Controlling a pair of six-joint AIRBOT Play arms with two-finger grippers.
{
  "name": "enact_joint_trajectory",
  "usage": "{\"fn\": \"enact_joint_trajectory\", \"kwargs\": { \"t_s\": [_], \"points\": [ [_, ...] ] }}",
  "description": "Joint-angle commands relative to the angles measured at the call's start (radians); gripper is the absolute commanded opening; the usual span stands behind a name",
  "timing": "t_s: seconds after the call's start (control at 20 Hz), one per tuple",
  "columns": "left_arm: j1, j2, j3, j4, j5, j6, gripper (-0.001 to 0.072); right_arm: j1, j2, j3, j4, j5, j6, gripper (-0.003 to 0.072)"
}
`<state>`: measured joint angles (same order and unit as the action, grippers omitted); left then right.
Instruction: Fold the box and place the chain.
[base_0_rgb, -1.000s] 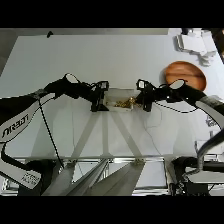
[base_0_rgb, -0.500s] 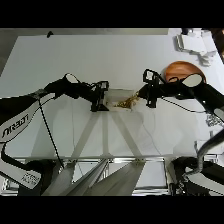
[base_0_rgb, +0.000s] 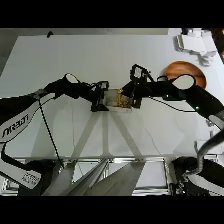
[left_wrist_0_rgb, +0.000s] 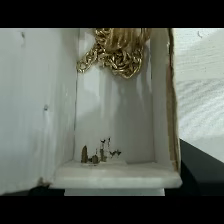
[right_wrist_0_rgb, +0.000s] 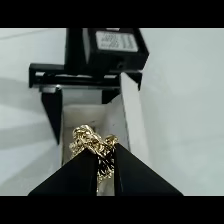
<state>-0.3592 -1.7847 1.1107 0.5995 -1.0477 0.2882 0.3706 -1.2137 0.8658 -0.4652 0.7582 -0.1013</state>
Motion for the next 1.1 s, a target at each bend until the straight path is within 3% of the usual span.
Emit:
{"fn": "enact_joint_trajectory", "kwargs": {
  "t_s": [0.0,0.1,0.15,0.2,0.25,0.5,0.7,0.85,1.05],
  "points": [
    [0.0,0.0,0.0,0.0,0.0,0.0,0.0158,0.035,-0.047,0.006,0.016,-0.093,0.001,0.0007],
    [0.0,0.0,0.0,0.0,0.0,0.0,0.0158,0.035,-0.073,0.006,-0.014,-0.058,0.0,0.0022],
    [0.0,0.0,0.0,0.0,0.0,0.0,0.0158,0.035,-0.075,0.006,-0.024,-0.032,0.0,0.0134],
    [0.0,0.0,0.0,0.0,0.0,0.0,0.0158,0.035,-0.073,0.006,-0.027,-0.012,0.0,0.0304],
    [0.0,0.0,0.0,0.0,0.0,0.0,0.0158,0.028,-0.069,0.006,-0.028,0.005,0.0,0.0375],
    [0.0,0.0,0.0,0.0,0.0,0.0,0.0158,-0.135,-0.003,0.006,-0.045,0.17,0.0,0.0374],
    [0.0,0.0,0.0,0.0,0.0,0.0,0.0158,-0.316,-0.001,-0.007,-0.208,0.249,0.0,0.0374],
    [0.0,0.0,0.0,0.0,0.0,0.0,0.0158,-0.365,-0.063,-0.008,-0.261,0.244,-0.019,0.0374],
    [0.0,0.0,0.0,0.0,0.0,0.0,0.0158,-0.312,-0.215,-0.008,-0.257,0.235,-0.174,0.0376]
  ]
}}
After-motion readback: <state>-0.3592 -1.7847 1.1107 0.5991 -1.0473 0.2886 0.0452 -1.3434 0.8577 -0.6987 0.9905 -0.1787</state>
